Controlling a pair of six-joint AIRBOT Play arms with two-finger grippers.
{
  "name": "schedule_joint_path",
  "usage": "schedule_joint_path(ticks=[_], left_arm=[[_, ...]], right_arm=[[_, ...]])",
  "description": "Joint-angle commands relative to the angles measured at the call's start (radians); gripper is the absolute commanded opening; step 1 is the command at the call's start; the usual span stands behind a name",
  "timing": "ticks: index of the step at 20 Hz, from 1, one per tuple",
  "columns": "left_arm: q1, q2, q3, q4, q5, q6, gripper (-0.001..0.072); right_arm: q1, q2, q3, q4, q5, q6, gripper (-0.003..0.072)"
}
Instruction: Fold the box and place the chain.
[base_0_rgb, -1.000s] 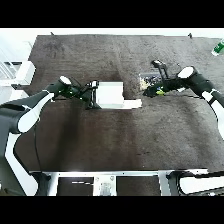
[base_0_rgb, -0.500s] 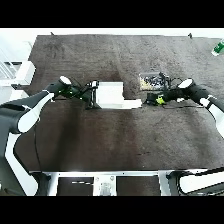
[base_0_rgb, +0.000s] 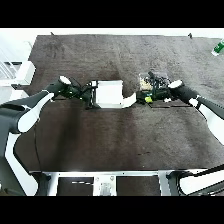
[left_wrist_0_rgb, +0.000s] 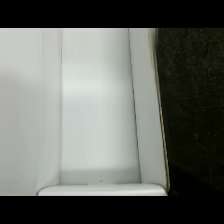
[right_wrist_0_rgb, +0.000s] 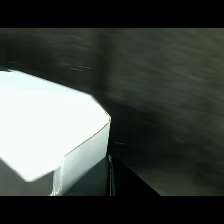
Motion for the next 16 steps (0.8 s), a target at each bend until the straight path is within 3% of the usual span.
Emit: schedule_joint_path(ticks=[1,5,9,12,13,14,16], left_arm=[[0.000,0.001,0.001,0.000,0.000,0.000,0.0527],[0.000,0.001,0.001,0.000,-0.001,0.000,0.0527],[0.000,0.001,0.001,0.000,-0.001,0.000,0.0527],[0.000,0.001,0.001,0.000,-0.001,0.000,0.0527],[0.000,0.001,0.001,0.000,-0.001,0.000,0.0527],[0.000,0.001,0.001,0.000,-0.001,0.000,0.0527],[0.000,0.001,0.001,0.000,-0.001,0.000,0.0527]], right_arm=[[0.032,0.023,0.005,0.013,0.000,-0.014,0.0011],[0.040,0.024,0.004,-0.025,-0.009,0.026,0.0013],[0.087,0.024,0.050,-0.011,-0.009,0.027,0.0288],[0.093,0.023,0.075,-0.011,-0.010,0.052,0.0298],[0.093,0.023,0.077,-0.011,-0.010,0.068,0.0348],[0.094,0.023,0.077,-0.012,-0.010,0.085,0.0445],[0.105,0.021,0.076,-0.023,-0.021,0.100,0.0456]])
